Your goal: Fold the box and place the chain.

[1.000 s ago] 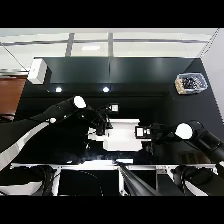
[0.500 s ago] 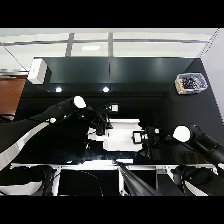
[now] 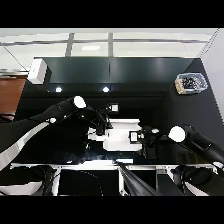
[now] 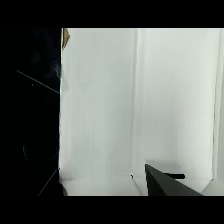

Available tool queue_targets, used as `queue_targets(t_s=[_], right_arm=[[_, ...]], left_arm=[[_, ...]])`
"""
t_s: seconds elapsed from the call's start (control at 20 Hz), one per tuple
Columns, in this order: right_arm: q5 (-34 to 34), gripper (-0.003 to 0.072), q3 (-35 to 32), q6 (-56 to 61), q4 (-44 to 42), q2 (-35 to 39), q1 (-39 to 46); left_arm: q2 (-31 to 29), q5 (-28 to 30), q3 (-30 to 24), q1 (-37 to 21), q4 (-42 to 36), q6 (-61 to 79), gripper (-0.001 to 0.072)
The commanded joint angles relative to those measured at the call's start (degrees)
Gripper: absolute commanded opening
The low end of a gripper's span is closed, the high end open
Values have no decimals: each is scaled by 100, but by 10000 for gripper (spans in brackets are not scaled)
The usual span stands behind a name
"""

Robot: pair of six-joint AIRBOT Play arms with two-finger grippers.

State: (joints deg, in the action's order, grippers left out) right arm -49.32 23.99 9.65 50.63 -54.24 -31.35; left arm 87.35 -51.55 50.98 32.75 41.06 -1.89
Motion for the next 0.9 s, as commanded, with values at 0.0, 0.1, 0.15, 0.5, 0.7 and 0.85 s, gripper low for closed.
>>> queue_targets(t_s=[0.0,0.1,0.15,0.5,0.7,0.85], right_arm=[[144,631,101,199,-83,7,98],[205,631,181,236,-70,94,264],[240,631,205,236,-68,138,356],[619,631,426,229,-146,173,601],[658,631,428,232,-212,173,601],[719,630,466,297,-262,173,658]], left_arm=[[2,2,-2,0,2,0,23],[2,-2,-2,0,2,0,23],[2,-4,-2,0,2,0,23],[2,-2,-2,0,4,2,23],[2,-4,-2,0,4,2,23],[2,-4,-2,0,4,0,23]])
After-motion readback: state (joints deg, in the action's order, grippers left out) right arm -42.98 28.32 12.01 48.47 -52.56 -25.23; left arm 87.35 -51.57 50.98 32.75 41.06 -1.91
